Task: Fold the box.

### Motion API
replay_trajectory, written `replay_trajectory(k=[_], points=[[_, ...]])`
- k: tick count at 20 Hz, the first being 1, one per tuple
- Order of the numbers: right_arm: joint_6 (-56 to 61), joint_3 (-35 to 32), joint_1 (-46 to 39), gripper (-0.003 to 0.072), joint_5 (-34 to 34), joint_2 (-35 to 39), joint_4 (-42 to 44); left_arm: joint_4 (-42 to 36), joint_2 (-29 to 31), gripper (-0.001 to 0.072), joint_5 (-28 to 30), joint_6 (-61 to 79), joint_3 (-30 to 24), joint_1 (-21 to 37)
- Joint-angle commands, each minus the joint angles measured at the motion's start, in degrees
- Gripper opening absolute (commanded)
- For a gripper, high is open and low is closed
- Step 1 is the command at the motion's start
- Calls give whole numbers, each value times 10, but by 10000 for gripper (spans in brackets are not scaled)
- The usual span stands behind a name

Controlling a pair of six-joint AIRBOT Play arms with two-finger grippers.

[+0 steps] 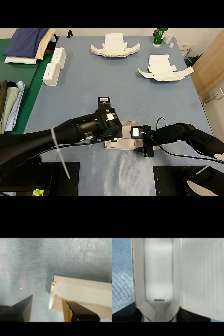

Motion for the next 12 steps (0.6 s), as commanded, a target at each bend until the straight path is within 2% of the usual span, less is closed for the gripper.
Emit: replay_trajectory(k=[1,2,3,4,5,7,10,12], points=[[0,0,0,494,1,0,0,1,65,566,-88,23,4,0],[0,0,0,494,1,0,0,1,83,561,-111,34,4,0],[0,0,0,494,1,0,0,1,97,378,-130,34,4,0],[0,0,0,494,1,0,0,7,108,50,-143,34,4,0],[0,0,0,494,1,0,0,20,115,16,-144,38,4,0],[0,0,0,494,1,0,0,30,117,16,-130,67,4,0],[0,0,0,494,1,0,0,36,117,16,-61,172,3,15],[0,0,0,494,1,0,0,40,117,16,-43,263,3,38]])
